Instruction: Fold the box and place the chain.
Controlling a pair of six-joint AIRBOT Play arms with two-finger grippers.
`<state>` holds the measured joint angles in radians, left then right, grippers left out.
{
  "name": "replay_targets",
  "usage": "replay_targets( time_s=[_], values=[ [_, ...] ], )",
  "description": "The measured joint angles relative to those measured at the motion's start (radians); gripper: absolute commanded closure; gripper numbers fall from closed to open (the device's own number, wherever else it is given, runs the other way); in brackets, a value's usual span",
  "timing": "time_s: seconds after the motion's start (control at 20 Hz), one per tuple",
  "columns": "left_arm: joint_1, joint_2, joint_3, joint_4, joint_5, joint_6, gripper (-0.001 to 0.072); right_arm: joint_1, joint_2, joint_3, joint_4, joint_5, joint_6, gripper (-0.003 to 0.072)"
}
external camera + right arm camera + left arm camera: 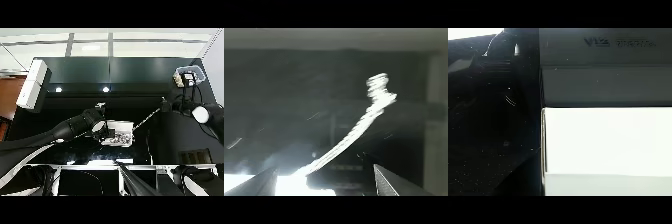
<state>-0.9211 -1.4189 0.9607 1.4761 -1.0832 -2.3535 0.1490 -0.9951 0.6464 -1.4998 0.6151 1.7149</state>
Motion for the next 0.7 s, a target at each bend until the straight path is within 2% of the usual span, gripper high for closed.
replay_targets(
  time_s=[0.1, 0.2, 0.25, 0.3, 0.5, 0.7],
  values=[
    [0.0, 0.0, 0.0, 0.0, 0.0, 0.0, 0.0678, -0.015, -0.118, 0.068, -0.062, -0.001, 0.074, 0.004],
    [0.0, 0.0, 0.0, 0.0, 0.0, 0.0, 0.0678, -0.022, -0.219, 0.14, -0.094, 0.017, 0.112, 0.0116],
    [0.0, 0.0, 0.0, 0.0, 0.0, 0.0, 0.0678, -0.025, -0.268, 0.182, -0.105, 0.027, 0.126, 0.012],
    [0.0, 0.0, 0.0, 0.0, 0.0, 0.0, 0.0678, -0.026, -0.314, 0.22, -0.116, 0.047, 0.135, 0.0207],
    [0.0, 0.0, 0.0, 0.0, 0.0, 0.0, 0.0678, -0.031, -0.431, 0.32, -0.134, 0.108, 0.154, 0.0211],
    [0.0, 0.0, 0.0, 0.0, 0.0, 0.0, 0.0678, -0.05, -0.474, 0.351, -0.139, 0.141, 0.16, 0.0211]
  ],
)
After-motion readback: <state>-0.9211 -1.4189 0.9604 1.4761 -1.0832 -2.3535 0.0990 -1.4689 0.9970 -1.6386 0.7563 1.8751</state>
